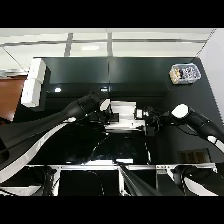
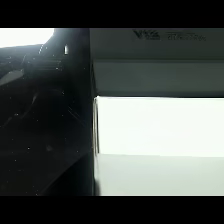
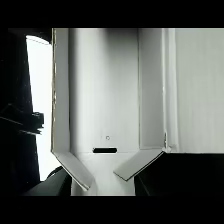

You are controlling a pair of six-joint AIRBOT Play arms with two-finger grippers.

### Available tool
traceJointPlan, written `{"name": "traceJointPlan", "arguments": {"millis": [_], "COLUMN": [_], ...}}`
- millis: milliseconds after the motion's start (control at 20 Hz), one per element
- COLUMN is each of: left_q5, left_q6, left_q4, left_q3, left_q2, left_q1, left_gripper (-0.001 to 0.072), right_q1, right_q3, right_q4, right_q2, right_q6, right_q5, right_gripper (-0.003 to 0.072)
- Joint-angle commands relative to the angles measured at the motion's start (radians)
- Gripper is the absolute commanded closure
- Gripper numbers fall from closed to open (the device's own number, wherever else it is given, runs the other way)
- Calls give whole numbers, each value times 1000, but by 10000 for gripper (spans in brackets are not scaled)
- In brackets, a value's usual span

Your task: Fold the box and place the chain.

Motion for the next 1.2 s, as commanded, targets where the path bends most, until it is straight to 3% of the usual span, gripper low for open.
{"name": "traceJointPlan", "arguments": {"millis": [0, 150, 350, 600, 650, 700, 750, 850, 900, 950, 1150], "left_q5": [2, 2, 3, 2, 2, 3, 3, 3, 3, 3, 0], "left_q6": [1, 15, 15, 14, 14, 14, 14, 14, 14, 14, 15], "left_q4": [-4, -10, -14, -17, -17, -17, -17, -17, -17, -17, -17], "left_q3": [1, 1, 1, 1, 1, 1, 1, 1, 1, 1, 1], "left_q2": [0, 0, 0, 0, 0, 0, 0, 0, 0, 0, 0], "left_q1": [0, 0, 0, 0, 0, 0, 0, 0, 0, 0, 0], "left_gripper": [686, 686, 685, 685, 685, 685, 685, 685, 685, 685, 684], "right_q1": [0, 21, 68, 72, 72, 72, 72, 72, 72, 71, -14], "right_q3": [0, 0, -5, -5, -5, -5, -5, -5, -5, -4, 14], "right_q4": [82, 101, 234, 206, 209, 209, 208, 207, 190, 165, 51], "right_q2": [1, -5, -47, -56, -56, -56, -56, -56, -56, -53, 34], "right_q6": [2, 2, 2, 3, 3, 3, 4, 14, 40, 84, 642], "right_q5": [1, -10, -85, -107, -108, -108, -108, -108, -107, -107, -67], "right_gripper": [530, 529, 528, 523, 362, 324, 508, 320, 564, 677, 677]}}
